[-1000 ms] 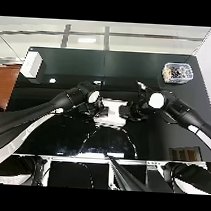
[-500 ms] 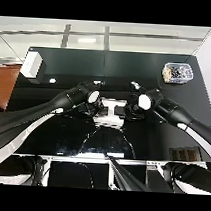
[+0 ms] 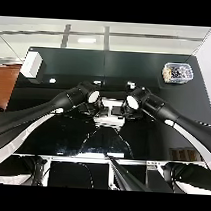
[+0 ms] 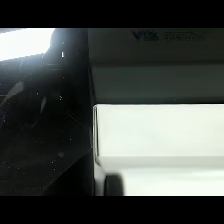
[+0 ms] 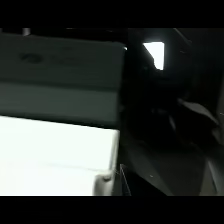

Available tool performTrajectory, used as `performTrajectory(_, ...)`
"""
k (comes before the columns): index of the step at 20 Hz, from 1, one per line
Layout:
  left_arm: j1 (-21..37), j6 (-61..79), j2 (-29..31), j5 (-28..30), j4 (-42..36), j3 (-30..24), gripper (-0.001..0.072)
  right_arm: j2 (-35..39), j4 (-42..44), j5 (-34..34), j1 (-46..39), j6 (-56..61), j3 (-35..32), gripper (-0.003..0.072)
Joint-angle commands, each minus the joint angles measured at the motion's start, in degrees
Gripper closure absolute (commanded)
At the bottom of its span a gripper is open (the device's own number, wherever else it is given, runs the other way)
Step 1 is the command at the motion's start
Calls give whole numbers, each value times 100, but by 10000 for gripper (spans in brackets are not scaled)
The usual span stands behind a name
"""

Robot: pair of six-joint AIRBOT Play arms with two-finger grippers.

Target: Fold the box and place the chain.

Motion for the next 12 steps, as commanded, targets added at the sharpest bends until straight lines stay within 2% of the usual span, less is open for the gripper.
performTrajectory(1,4,-2,-4,-13,7,2,683,-103,-240,326,61,452,103,447)
performTrajectory(9,4,-2,-4,-13,7,2,683,-319,-240,431,208,737,103,447)
performTrajectory(10,4,0,-4,-13,7,2,683,-341,-243,426,234,739,103,493)
performTrajectory(11,4,0,-4,-13,7,2,683,-341,-236,385,240,739,103,657)
performTrajectory(12,4,-2,-4,-13,7,2,682,-341,-227,374,240,820,103,677)
